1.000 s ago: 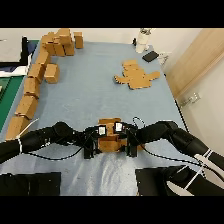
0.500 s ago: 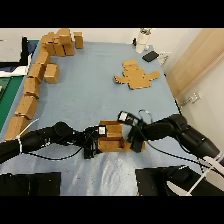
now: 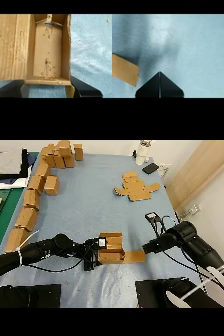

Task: Fold the box.

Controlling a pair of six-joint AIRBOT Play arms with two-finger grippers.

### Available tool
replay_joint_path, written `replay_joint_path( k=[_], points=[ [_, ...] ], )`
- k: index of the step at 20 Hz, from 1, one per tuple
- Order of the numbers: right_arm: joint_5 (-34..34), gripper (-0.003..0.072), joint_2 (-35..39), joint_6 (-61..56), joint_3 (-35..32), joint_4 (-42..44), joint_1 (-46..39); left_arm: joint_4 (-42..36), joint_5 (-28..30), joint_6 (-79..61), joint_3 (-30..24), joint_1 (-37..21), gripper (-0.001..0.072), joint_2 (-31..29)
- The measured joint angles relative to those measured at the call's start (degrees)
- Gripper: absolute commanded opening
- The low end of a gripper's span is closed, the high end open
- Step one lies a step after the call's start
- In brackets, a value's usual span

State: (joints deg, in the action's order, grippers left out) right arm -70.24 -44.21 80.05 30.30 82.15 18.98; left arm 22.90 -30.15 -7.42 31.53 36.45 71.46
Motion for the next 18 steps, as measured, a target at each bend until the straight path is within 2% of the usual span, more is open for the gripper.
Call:
replay_joint_path(
  k=[4,9,18],
  points=[
    [2.6,0.0003,-4.2,0.9,-3.6,9.7,-2.3,0.0,0.0,0.0,0.0,0.0,0.0523,0.0],
    [7.4,0.0003,-5.7,5.0,-5.1,22.6,-2.4,0.0,0.0,0.0,0.0,0.0,0.0524,0.0],
    [8.9,0.0019,-1.6,6.4,-4.9,29.4,0.7,0.0,0.0,0.0,0.0,0.0,0.0523,0.0]
  ],
)
